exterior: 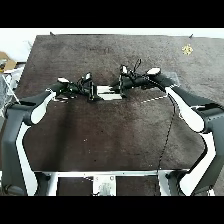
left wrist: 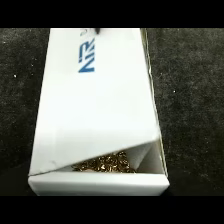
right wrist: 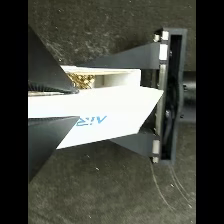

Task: Fold the box and place the chain.

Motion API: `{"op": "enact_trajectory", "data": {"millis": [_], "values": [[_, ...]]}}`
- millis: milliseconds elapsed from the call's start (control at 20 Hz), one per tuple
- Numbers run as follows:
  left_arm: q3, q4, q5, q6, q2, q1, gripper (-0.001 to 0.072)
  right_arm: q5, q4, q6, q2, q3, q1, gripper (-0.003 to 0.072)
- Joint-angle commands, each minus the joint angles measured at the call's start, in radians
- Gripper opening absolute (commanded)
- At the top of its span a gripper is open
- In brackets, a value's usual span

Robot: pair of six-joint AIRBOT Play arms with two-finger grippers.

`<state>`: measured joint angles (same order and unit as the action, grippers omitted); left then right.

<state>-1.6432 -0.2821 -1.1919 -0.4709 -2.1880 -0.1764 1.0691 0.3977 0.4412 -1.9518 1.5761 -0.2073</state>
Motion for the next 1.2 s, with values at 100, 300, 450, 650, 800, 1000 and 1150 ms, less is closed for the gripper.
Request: {"op": "enact_trajectory", "data": {"millis": [100,300,450,650,800,1000,1150], "values": [[0.0,-0.001,-0.001,-0.001,0.0,0.001,0.0275,0.053,0.071,-0.072,-0.006,0.0,0.001,0.0155],[0.0,-0.001,-0.001,-0.001,0.0,0.001,0.0276,0.059,0.078,-0.102,-0.008,-0.002,0.002,0.0321],[0.0,-0.001,-0.001,-0.001,0.0,0.001,0.0275,0.06,0.052,-0.102,-0.008,-0.002,0.012,0.0315],[0.0,-0.001,-0.001,-0.001,0.0,0.001,0.0276,0.143,-0.161,-0.102,-0.005,-0.002,0.051,0.0312],[0.0,-0.001,-0.001,-0.001,0.0,0.001,0.0275,0.223,-0.177,-0.103,-0.006,-0.002,0.058,0.0013],[0.0,-0.001,-0.001,-0.001,0.0,0.001,0.0276,0.196,-0.084,-0.106,-0.007,-0.002,0.048,0.0012],[0.0,-0.001,-0.001,-0.001,0.0,0.001,0.0275,0.126,-0.016,-0.106,-0.012,-0.002,0.047,0.0012]]}}
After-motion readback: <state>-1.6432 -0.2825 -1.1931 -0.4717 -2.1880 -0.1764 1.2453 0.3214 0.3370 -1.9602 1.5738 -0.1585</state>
